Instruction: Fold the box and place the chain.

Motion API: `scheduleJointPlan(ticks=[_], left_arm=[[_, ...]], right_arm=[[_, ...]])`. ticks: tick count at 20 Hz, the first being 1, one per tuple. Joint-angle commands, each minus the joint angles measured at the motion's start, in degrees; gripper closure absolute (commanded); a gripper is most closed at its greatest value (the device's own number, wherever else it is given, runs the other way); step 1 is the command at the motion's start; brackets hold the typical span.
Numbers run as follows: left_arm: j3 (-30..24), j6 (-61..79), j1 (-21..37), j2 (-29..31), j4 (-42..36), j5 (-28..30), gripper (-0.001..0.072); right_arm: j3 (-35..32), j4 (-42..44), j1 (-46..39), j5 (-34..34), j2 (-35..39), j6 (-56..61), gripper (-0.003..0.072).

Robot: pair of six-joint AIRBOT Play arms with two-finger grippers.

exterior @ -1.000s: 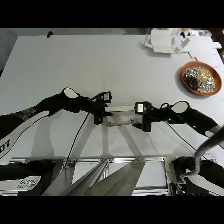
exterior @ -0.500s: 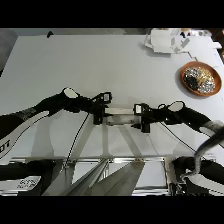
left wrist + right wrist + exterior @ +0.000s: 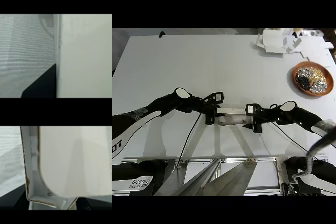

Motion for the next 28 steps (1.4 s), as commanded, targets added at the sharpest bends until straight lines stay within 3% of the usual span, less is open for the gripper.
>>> scheduleJointPlan(ticks=[1,24,25,27,28], left_arm=[[0.0,-0.02,0.0,-0.02,0.0,0.09,0.0698],[0.0,-0.31,0.0,-0.02,0.0,0.07,0.0696],[0.0,-0.31,0.0,0.15,0.04,0.0,0.0658],[0.0,-0.33,0.07,1.4,0.04,-0.35,0.0356],[0.0,-0.44,0.13,2.51,0.09,-0.39,0.0304]], right_arm=[[0.0,-0.2,0.07,0.2,-0.02,0.0,0.029],[0.0,-0.39,0.07,0.2,0.0,0.0,0.0289],[0.0,-0.39,0.07,0.2,0.0,0.0,0.0289],[0.0,-0.39,0.07,0.2,0.0,0.0,0.0289],[0.0,-0.39,0.07,0.2,0.0,0.0,0.0289]])
